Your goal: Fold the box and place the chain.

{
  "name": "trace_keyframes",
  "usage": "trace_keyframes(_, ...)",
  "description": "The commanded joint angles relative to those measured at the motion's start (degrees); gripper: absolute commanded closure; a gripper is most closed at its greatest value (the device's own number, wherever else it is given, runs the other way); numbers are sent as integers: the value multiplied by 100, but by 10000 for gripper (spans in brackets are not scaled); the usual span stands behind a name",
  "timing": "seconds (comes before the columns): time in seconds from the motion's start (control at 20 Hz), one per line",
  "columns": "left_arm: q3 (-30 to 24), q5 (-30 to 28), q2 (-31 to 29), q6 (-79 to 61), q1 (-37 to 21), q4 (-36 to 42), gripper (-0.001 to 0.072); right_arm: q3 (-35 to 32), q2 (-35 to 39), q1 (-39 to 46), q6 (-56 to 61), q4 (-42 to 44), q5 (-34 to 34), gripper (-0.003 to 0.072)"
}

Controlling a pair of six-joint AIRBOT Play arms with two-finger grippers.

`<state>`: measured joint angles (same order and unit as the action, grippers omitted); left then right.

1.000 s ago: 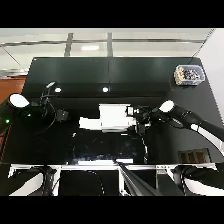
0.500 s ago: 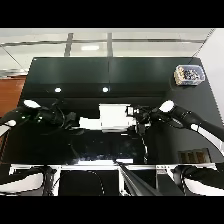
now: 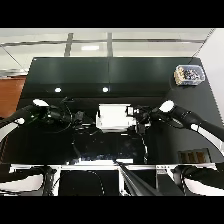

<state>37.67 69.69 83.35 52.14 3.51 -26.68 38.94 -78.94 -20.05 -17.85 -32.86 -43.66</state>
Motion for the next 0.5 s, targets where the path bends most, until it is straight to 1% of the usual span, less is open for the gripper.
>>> trace_keyframes(0.0,310,304,7,-136,120,59,58,-2,-2,-7,2,2,-2,430)
trace_keyframes(0.25,850,57,4,413,737,-144,98,-2,-2,-7,2,2,-2,430)
trace_keyframes(0.3,960,-52,4,654,883,-332,148,-2,-2,-7,2,2,-2,430)
trace_keyframes(0.45,1250,-299,4,1423,1287,-1110,153,-2,-2,-4,2,2,-2,430)
